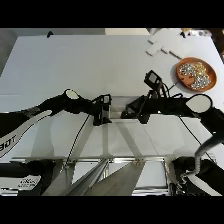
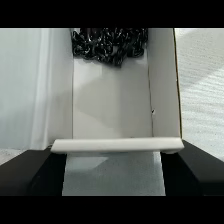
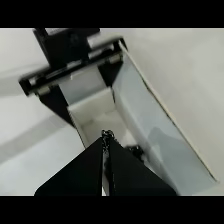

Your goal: Fold the box and place the chain.

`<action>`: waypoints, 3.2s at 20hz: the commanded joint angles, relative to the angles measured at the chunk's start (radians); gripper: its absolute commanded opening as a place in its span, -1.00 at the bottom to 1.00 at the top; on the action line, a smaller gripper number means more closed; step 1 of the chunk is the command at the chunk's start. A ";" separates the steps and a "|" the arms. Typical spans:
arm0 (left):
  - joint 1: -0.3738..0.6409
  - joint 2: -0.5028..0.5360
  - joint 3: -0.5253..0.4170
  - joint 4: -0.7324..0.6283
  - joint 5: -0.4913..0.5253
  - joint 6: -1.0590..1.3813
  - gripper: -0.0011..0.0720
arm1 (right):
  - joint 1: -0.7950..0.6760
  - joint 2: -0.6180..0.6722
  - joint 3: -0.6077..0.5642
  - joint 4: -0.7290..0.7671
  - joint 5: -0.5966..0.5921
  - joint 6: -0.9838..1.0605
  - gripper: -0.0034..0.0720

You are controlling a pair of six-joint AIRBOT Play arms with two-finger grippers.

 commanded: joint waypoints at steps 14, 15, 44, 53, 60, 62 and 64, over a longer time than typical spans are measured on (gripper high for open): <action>0.000 0.000 0.000 0.000 0.000 0.000 0.10 | -0.132 0.116 0.000 -0.433 0.009 0.193 -0.80; 0.001 0.000 0.000 0.000 0.000 0.000 0.10 | -0.147 0.103 -0.004 -0.509 0.013 0.275 -0.80; 0.001 0.000 0.000 0.000 0.000 0.000 0.10 | -0.019 -0.257 -0.046 -0.538 -0.137 0.139 -0.50; 0.001 0.000 0.000 0.000 0.000 0.000 0.10 | -0.019 -0.291 -0.046 -0.501 -0.154 0.116 -0.86; 0.001 0.000 0.000 0.000 0.000 0.000 0.10 | -0.019 -0.245 -0.046 -0.510 -0.113 0.148 -0.86; 0.001 0.000 0.000 0.000 0.000 0.000 0.10 | -0.019 -0.181 -0.046 -0.529 -0.109 0.183 -0.86; 0.001 0.000 0.000 0.000 0.000 0.000 0.10 | -0.019 -0.095 -0.046 -0.523 -0.088 0.190 -0.86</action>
